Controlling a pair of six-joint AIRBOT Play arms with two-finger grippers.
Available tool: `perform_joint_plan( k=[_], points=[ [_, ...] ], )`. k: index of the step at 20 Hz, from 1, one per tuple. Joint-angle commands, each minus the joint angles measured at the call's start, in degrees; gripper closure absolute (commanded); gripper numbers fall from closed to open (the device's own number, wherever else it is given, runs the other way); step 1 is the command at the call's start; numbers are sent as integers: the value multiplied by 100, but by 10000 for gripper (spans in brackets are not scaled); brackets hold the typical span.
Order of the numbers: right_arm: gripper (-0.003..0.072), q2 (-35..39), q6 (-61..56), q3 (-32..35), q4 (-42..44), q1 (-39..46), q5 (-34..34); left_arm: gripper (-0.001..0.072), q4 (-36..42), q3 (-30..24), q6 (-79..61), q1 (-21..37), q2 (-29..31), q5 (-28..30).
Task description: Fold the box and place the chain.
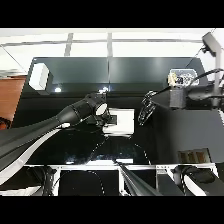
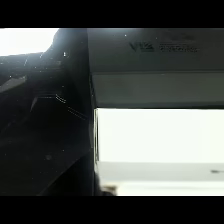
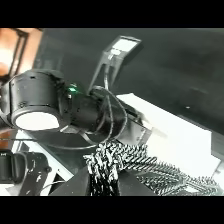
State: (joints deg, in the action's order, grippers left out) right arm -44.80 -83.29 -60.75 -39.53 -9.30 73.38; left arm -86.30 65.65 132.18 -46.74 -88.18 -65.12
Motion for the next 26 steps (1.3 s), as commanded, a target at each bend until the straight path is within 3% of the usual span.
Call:
perform_joint_plan(
  k=[1, 7, 11, 14, 18, 19, 20, 23, 26],
  points=[
    [676, -131, -92, 55, 55, -468, -422, 684, 0, 0, 0, 2, 2, -4],
    [675, -282, -136, 116, 157, -841, -973, 684, 0, 0, 0, 2, 2, 9],
    [674, -688, -131, 791, -20, -1150, -1176, 684, -2, 0, 0, 2, 2, 9],
    [673, -1086, -133, 1427, -125, -1464, -1821, 684, -2, 0, 0, 4, 2, 9],
    [671, -1545, -90, 1600, -459, -1569, -2111, 684, -2, 0, 0, 4, 2, 7],
    [608, -1554, -94, 1598, -514, -1569, -2138, 684, -2, 0, 0, 4, 2, 7],
    [407, -1552, -94, 1598, -533, -1547, -2100, 684, -2, 0, 0, 4, 2, 7],
    [401, -1478, -68, 1464, -549, -1255, -1611, 684, 2, 0, 0, 2, 2, 7],
    [403, -909, -46, 1368, -1563, -479, -1016, 684, -2, -2, 0, 4, 2, 0]
  ],
)
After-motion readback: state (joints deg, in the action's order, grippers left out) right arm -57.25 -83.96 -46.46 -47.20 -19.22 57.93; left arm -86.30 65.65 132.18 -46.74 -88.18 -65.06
